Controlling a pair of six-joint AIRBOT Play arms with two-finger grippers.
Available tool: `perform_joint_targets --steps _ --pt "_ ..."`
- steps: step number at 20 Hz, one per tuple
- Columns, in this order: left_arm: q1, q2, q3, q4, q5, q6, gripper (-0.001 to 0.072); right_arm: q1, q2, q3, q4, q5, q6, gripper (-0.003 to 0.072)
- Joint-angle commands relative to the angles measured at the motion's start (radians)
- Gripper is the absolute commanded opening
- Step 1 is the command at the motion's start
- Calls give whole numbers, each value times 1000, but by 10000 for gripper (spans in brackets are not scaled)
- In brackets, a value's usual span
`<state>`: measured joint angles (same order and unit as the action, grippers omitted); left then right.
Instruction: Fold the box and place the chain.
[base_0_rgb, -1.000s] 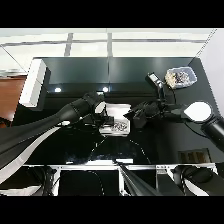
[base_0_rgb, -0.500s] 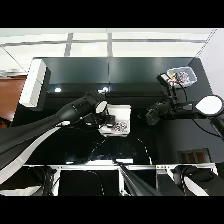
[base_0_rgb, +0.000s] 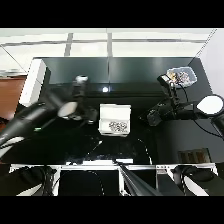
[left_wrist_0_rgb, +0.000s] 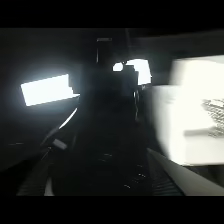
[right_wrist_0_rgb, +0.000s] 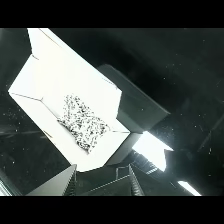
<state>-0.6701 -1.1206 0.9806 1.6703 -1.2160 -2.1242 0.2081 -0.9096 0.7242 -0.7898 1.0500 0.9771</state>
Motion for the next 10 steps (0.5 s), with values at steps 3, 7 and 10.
perform_joint_targets --steps 3,7,10 --pt "415 169 -361 -784 360 914 699 0 1 0 0 4 18 367" --pt "472 97 -426 -1047 212 1995 699 0 1 0 0 2 35 368" --pt "422 25 -427 -1044 243 2298 716 0 1 0 0 -8 45 367"
